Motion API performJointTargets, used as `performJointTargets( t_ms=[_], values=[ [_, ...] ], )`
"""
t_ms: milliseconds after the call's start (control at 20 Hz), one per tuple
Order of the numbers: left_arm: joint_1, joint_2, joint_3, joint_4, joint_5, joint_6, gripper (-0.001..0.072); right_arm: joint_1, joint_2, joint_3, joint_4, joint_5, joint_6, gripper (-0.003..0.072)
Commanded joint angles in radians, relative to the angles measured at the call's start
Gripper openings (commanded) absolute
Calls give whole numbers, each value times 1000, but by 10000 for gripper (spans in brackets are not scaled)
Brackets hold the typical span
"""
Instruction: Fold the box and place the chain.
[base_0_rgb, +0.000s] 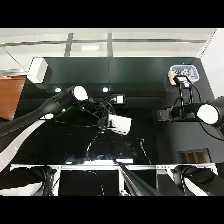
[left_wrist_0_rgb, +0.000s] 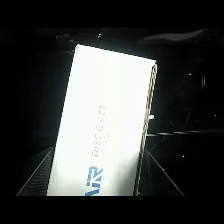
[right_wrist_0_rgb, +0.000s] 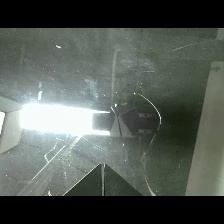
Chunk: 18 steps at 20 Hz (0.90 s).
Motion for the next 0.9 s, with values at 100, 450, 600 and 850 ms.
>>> performJointTargets(
  t_ms=[100,450,600,850],
  values=[
    [-1,-1,1,0,-15,0,715,0,1,0,0,0,0,13],
    [-14,-1,1,35,-11,11,715,0,1,0,0,0,0,13],
    [-38,0,1,82,1,31,716,0,1,0,0,0,0,13],
    [-77,-1,0,129,87,8,708,0,1,0,0,0,0,13]
  ],
)
